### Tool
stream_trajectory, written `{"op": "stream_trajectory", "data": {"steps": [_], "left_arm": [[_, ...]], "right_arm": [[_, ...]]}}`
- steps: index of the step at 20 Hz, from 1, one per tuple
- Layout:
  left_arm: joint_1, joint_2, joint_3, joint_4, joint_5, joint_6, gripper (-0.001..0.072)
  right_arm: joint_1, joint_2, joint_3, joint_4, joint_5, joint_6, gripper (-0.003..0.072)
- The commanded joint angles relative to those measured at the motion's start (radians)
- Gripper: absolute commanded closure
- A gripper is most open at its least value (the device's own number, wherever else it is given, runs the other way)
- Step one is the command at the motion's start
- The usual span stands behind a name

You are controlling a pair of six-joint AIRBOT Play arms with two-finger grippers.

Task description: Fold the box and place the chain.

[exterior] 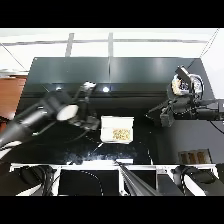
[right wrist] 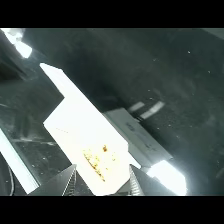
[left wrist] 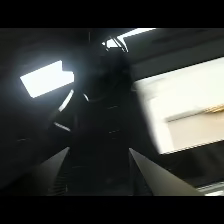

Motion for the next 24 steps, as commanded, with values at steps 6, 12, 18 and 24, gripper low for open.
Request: {"op": "stream_trajectory", "data": {"steps": [6,12,18,24], "left_arm": [[0.432,0.291,-0.515,-0.74,0.352,0.951,0.0272],[0.305,0.189,-0.566,-0.931,0.38,1.978,-0.0002],[0.341,-0.014,-0.491,-0.93,0.394,2.129,-0.0002],[0.371,-0.1,-0.441,-1.029,0.4,2.187,-0.0002]], "right_arm": [[-0.002,0.001,0.0,-0.032,-0.008,0.017,0.0291],[-0.002,0.001,0.0,-0.032,0.008,0.023,0.0291],[-0.001,0.0,0.0,-0.032,0.008,0.023,0.0291],[-0.001,0.0,0.0,-0.032,0.024,0.024,0.0291]]}}
